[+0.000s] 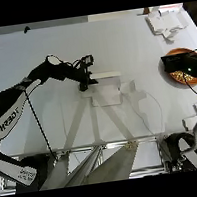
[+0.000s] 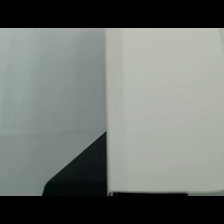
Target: Fold the box and place the chain.
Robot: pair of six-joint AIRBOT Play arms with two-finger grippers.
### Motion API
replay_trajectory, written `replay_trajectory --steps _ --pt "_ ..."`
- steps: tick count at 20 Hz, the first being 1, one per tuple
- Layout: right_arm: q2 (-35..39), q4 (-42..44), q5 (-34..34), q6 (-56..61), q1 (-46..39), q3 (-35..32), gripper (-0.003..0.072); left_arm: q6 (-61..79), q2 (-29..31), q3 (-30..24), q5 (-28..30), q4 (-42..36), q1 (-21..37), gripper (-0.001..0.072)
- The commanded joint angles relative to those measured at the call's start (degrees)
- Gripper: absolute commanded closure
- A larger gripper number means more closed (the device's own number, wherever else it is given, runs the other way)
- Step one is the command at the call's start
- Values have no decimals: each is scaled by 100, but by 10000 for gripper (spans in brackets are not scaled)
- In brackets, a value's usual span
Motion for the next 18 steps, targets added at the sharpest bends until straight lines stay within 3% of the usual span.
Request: replay_trajectory --steps 1,18 --pt "4 0 0 2 -4 7 429 -4 -61 -2 -15 275 -4 708" --pt "4 2 0 2 -4 7 429 -24 -160 -2 -81 258 -76 695"
